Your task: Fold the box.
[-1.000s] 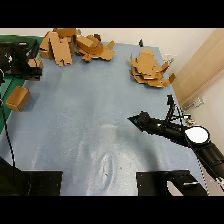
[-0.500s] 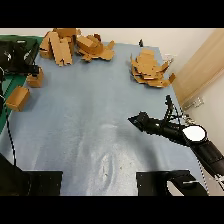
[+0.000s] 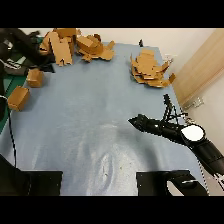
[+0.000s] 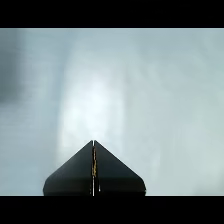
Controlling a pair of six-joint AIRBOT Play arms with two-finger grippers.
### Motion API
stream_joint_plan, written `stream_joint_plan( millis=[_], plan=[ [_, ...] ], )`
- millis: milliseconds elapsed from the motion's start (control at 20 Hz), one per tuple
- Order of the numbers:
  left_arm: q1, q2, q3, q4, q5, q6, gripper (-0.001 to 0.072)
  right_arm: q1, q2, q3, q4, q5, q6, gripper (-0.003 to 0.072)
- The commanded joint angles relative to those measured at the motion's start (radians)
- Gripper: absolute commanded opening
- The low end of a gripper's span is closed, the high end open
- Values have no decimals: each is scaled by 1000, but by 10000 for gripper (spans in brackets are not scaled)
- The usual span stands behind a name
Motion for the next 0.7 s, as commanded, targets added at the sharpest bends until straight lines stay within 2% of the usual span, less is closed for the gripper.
stream_joint_plan(
  millis=[0, 150, 300, 650],
  plan=[
    [-133, 38, -17, -146, 101, 43, 14, 0, 0, 0, -14, 1, -13, 7],
    [-268, 68, -54, -125, 118, 54, 13, 0, -1, 0, -14, 1, -13, 7],
    [-354, 76, -89, -50, 115, 53, 14, 0, -1, 0, -14, 0, -13, 7],
    [-397, 72, -96, -43, 104, 56, 14, 0, -1, 0, -14, 0, -13, 7]
  ],
)
